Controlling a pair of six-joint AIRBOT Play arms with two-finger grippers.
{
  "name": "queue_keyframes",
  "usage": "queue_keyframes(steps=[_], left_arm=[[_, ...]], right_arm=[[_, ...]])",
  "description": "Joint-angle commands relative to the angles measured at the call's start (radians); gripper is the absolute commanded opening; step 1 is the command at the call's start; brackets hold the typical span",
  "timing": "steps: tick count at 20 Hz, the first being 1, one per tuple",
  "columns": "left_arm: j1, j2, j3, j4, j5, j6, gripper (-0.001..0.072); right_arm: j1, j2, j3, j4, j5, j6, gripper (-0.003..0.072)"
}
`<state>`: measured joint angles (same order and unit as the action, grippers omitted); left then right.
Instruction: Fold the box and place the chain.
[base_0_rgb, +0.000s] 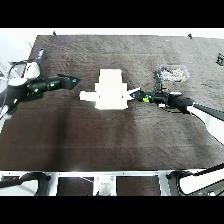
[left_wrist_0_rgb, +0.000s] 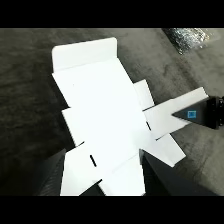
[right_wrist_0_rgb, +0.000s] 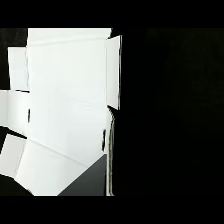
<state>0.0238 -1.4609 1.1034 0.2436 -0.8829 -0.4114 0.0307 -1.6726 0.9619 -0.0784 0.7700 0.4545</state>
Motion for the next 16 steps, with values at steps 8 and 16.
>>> queue_keyframes(steps=[8, 16], left_arm=[[-0.003, -0.487, 0.694, 0.319, -0.391, -0.429, 0.053], [-0.031, -0.584, 0.798, 0.319, -0.415, -0.426, 0.0531]], right_arm=[[0.001, 0.0, 0.0, 0.019, -0.004, -0.03, 0.0005], [0.001, 0.0, 0.0, 0.019, -0.005, -0.03, 0.0006]])
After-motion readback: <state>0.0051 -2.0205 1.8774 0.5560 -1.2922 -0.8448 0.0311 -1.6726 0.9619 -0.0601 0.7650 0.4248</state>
